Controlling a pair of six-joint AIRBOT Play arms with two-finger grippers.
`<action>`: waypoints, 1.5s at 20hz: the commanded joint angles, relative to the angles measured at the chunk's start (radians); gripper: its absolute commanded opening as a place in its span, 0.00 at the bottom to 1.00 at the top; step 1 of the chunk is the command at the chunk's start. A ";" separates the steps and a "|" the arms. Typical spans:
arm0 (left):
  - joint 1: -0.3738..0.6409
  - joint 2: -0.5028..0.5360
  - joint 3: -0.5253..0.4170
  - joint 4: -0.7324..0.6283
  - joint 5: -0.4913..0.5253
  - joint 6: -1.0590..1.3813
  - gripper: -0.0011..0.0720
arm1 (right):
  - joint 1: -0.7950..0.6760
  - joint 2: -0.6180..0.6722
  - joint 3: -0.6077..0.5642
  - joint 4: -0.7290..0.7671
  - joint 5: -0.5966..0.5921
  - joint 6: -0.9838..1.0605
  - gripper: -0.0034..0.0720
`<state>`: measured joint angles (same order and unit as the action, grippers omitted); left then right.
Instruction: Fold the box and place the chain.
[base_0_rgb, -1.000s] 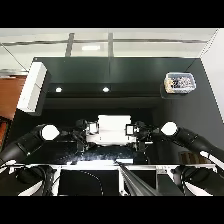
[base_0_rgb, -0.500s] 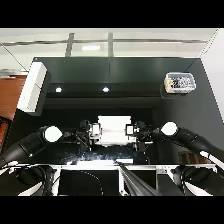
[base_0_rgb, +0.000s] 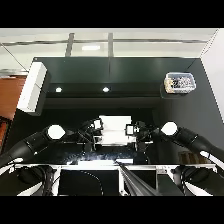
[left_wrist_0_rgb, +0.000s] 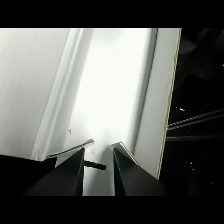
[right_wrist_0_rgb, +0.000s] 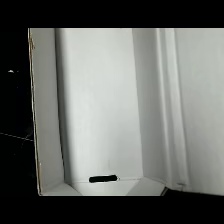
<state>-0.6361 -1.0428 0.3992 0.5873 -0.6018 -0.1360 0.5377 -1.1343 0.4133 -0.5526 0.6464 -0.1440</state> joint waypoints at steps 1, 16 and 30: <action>0.000 -0.020 0.003 -0.028 -0.008 0.024 0.31 | 0.000 -0.001 0.000 0.002 0.000 0.001 0.36; -0.006 -0.019 0.013 -0.030 -0.028 0.035 0.36 | 0.000 -0.001 0.000 0.002 0.000 0.001 0.36; 0.721 0.241 0.063 0.412 -0.457 -0.977 0.05 | 0.000 -0.001 0.000 0.002 0.000 0.001 0.36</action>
<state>-0.1078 -0.8188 0.4778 0.9737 -0.9634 -0.8387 0.5377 -1.1343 0.4133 -0.5499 0.6456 -0.1436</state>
